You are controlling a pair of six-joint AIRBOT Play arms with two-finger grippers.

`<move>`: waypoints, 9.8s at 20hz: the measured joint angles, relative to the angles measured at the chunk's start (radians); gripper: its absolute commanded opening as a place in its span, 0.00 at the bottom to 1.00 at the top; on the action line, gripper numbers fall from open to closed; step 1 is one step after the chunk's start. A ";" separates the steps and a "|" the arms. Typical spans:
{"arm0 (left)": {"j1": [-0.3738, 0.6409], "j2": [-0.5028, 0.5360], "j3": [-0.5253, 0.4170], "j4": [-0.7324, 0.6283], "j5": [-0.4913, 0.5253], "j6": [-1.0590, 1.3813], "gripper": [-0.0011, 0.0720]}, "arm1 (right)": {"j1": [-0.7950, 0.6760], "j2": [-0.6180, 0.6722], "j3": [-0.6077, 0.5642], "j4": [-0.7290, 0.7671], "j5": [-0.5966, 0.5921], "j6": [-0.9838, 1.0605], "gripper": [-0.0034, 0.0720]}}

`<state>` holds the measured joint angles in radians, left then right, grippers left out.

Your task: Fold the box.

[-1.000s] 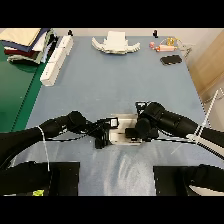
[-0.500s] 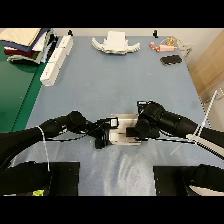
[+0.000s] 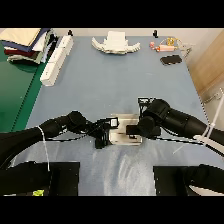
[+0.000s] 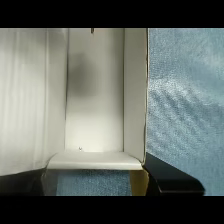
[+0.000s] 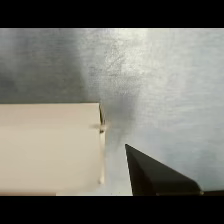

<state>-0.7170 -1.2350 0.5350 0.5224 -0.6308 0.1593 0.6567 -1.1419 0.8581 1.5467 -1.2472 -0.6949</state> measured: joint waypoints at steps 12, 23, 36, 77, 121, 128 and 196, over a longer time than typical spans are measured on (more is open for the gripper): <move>0.000 0.000 0.000 0.000 0.000 0.000 0.58 | -0.294 0.127 0.047 -0.106 -0.122 -0.266 0.05; 0.000 0.000 0.000 0.000 0.000 0.000 0.58 | -0.713 -0.249 0.061 0.766 -0.042 -1.056 0.05; 0.000 0.000 0.000 0.000 0.000 0.000 0.58 | -0.522 -0.089 -0.058 0.890 0.034 -1.496 0.05; 0.000 0.000 0.000 -0.002 0.000 -0.003 0.58 | -0.062 0.290 -0.322 0.353 0.622 -1.909 0.92; 0.000 0.000 0.000 0.000 0.000 0.000 0.58 | -0.062 0.239 -0.251 0.402 0.573 -1.888 0.47; 0.000 0.000 0.000 0.000 0.000 0.000 0.58 | -0.062 0.238 -0.226 0.391 0.541 -1.888 0.44; 0.000 0.000 0.000 0.000 0.000 0.000 0.58 | 0.026 0.488 -0.619 0.698 1.007 -1.254 0.05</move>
<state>-0.7170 -1.2350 0.5350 0.5228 -0.6308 0.1596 0.6823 -0.6544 0.2390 2.2448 -0.2398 -1.9484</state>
